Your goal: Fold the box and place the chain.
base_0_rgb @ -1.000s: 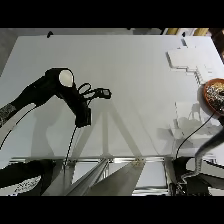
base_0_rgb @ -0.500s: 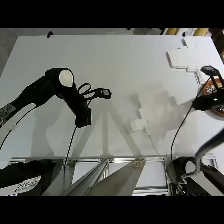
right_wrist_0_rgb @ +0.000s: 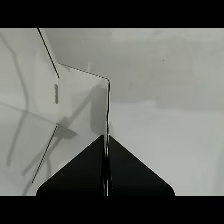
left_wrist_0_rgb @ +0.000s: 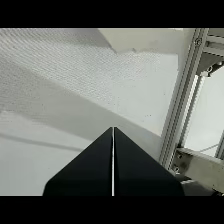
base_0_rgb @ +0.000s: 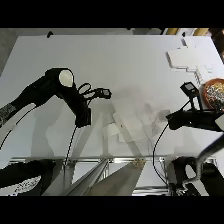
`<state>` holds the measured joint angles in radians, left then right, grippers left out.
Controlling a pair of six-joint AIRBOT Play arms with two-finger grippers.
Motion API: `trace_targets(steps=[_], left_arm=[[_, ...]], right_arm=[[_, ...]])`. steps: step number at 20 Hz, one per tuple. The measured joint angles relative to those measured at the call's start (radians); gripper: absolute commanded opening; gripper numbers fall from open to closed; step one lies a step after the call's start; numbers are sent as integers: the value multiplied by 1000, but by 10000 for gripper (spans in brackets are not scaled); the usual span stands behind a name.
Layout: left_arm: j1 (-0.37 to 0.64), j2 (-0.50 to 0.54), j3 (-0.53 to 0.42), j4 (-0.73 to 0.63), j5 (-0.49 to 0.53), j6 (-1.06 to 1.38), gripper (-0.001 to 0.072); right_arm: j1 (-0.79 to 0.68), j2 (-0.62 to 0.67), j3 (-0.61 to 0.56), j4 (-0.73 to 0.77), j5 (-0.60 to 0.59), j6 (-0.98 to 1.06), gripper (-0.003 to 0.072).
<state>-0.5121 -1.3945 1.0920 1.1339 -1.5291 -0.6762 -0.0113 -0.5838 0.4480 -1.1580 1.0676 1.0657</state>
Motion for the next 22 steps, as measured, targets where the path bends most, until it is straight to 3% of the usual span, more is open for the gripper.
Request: trace_targets(steps=[6,14,17,19,20,22], left_arm=[[0,0,0,-63,81,35,3],[21,0,-1,-137,269,49,21],[131,-8,-16,-302,287,107,249],[216,-29,-39,-448,255,158,474],[244,-43,-50,-499,239,174,527],[270,-89,-66,-571,208,198,530]], right_arm=[[30,43,-57,12,-27,31,16],[34,50,-66,22,-34,36,18],[34,50,-66,32,-35,37,18],[34,50,-66,36,-35,37,18],[34,50,-66,37,-35,37,18],[34,50,-66,38,-35,37,18]])
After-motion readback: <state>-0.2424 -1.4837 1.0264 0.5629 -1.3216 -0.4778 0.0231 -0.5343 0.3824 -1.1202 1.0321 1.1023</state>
